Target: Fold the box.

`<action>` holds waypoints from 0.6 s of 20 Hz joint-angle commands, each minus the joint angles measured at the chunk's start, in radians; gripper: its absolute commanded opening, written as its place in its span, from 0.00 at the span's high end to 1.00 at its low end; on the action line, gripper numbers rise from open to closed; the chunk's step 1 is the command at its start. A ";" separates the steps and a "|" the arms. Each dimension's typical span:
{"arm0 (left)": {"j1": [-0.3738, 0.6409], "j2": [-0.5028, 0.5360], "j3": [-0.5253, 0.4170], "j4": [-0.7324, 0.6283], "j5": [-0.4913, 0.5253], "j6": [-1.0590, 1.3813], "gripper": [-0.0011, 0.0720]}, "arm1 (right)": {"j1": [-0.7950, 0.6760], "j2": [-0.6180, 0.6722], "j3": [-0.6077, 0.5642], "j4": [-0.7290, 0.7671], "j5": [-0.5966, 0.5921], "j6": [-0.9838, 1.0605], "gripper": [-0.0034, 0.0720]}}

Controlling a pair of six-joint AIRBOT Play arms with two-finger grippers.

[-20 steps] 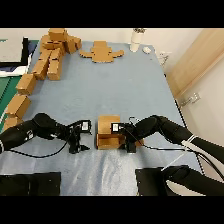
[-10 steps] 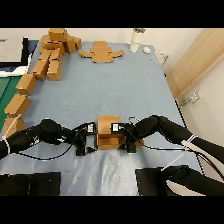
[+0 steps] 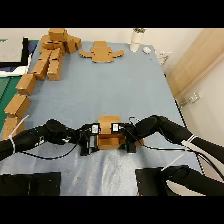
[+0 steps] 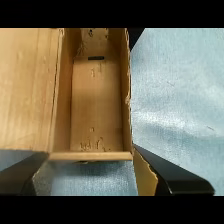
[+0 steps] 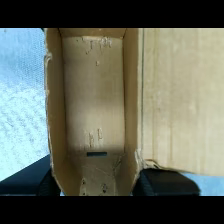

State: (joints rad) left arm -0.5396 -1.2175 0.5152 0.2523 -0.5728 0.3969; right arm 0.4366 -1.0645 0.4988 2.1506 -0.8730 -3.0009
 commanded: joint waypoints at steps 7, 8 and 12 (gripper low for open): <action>-0.038 -0.026 0.027 0.048 0.026 -0.039 0.01 | 0.000 0.000 0.001 0.000 0.000 0.000 0.28; -0.041 -0.028 0.029 0.051 0.033 -0.047 0.01 | 0.000 0.000 0.001 0.000 0.000 0.000 0.28; -0.053 -0.038 0.040 0.074 0.073 -0.105 0.15 | 0.000 0.000 0.001 0.000 0.000 0.000 0.28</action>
State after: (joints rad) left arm -0.5835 -1.2507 0.5495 0.3103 -0.5381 0.3290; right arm 0.4366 -1.0645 0.4988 2.1498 -0.8726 -3.0009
